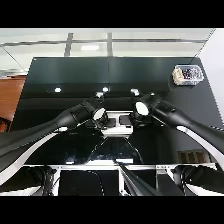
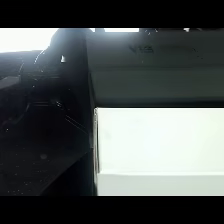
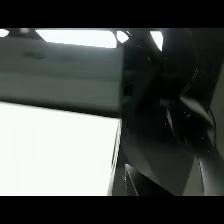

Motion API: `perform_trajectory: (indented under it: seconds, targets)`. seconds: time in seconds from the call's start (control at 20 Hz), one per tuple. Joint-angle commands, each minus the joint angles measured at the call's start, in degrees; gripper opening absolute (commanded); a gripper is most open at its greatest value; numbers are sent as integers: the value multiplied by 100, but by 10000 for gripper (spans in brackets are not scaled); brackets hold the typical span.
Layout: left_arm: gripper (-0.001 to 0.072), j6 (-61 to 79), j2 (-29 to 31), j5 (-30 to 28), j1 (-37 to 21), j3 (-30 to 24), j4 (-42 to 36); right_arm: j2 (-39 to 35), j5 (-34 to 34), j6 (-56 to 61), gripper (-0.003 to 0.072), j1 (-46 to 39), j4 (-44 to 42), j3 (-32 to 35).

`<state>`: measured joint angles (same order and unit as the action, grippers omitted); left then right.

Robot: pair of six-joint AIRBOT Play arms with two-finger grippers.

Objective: Fold the box and place the chain.

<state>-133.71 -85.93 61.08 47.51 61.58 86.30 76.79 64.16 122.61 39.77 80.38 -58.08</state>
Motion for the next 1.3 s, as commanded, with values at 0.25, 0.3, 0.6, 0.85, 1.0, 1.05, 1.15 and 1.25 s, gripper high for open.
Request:
perform_trajectory:
  seconds: [0.25,0.3,0.6,0.85,1.0,1.05,1.15,1.25]
  targets:
    - [28,-2,2,-68,0,0,-2,-2044,1008,-306,332,-334,4391,-9]
    - [28,-2,2,-70,0,0,-2,-2037,715,-302,334,-612,4730,-2]
    - [28,-2,2,-90,0,0,-2,-868,-2741,-332,703,-3891,2371,-96]
    - [28,-2,0,-85,0,0,-2,1908,-1272,-361,701,-5066,334,-3053]
    - [28,-2,0,-87,0,0,-2,3233,-118,212,652,-5193,166,-4763]
    - [28,-2,2,-83,0,0,-2,3515,17,380,579,-5204,164,-5099]
    - [28,-2,2,-79,0,0,-2,3836,7,610,546,-5235,94,-5429]
    - [27,-2,2,-83,0,0,-2,3991,-20,627,546,-5278,-114,-5532]
